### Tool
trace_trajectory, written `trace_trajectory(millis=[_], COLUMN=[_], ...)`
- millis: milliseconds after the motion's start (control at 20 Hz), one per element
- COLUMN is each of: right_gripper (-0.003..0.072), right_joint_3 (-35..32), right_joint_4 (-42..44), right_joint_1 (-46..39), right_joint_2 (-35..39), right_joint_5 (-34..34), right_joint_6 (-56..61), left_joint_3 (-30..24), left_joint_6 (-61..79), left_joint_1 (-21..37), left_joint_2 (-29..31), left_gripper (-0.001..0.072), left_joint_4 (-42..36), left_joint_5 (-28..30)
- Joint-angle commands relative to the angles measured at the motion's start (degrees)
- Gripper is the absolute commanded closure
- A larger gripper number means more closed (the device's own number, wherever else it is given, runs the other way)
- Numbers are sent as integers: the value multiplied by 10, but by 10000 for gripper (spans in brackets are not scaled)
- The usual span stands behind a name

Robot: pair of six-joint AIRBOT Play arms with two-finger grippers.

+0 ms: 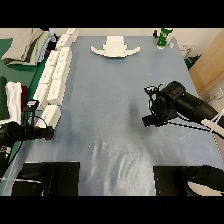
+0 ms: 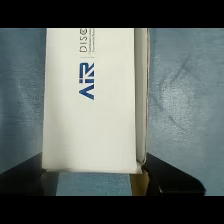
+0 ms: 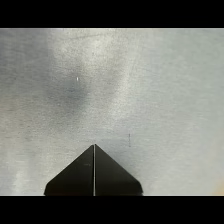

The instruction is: Fold the box.

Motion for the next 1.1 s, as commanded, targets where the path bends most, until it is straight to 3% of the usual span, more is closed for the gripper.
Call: trace_trajectory(millis=[0, 150, 450, 950, 1000, 1050], right_gripper=[680, 680, 680, 680, 680, 680], right_joint_3=[0, 0, 0, 0, 0, 0], right_joint_4=[0, 0, 0, 0, 0, 0], right_joint_1=[0, 0, 0, 0, 0, 0], right_joint_2=[0, 0, 0, 0, 0, 0], right_joint_5=[0, 0, 0, 0, 0, 0], right_joint_6=[0, 0, 0, 0, 0, 0], left_joint_3=[0, 0, 0, 0, 0, 0], left_joint_6=[19, 65, 66, 66, 66, 64], left_joint_1=[16, 16, 16, 16, 16, 16], left_joint_2=[-42, -85, -156, -159, -159, -159], left_gripper=[183, 183, 183, 180, 64, 5], left_joint_4=[-28, -81, -83, -84, -83, -83], left_joint_5=[63, 98, 136, 134, 133, 132])
